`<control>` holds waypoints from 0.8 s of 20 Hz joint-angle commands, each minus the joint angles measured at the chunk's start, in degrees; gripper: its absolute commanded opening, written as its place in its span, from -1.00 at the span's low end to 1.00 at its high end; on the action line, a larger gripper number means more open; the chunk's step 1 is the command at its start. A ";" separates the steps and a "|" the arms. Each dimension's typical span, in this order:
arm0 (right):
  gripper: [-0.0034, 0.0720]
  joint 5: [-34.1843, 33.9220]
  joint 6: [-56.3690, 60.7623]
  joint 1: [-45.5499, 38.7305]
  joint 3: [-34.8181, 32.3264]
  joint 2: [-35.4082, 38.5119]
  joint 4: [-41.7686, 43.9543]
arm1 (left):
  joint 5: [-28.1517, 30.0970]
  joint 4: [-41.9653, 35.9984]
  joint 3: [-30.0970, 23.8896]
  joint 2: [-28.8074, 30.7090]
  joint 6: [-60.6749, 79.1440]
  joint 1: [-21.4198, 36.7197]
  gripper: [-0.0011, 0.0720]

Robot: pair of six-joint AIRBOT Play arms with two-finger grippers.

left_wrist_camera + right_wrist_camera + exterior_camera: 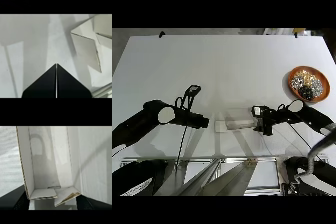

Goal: Fold the box and place the chain.

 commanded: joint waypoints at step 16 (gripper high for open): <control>-0.07 0.02 -0.02 0.02 0.02 0.04 -0.02 | 12.74 -26.18 -2.67 -8.26 10.86 -1.42 -0.95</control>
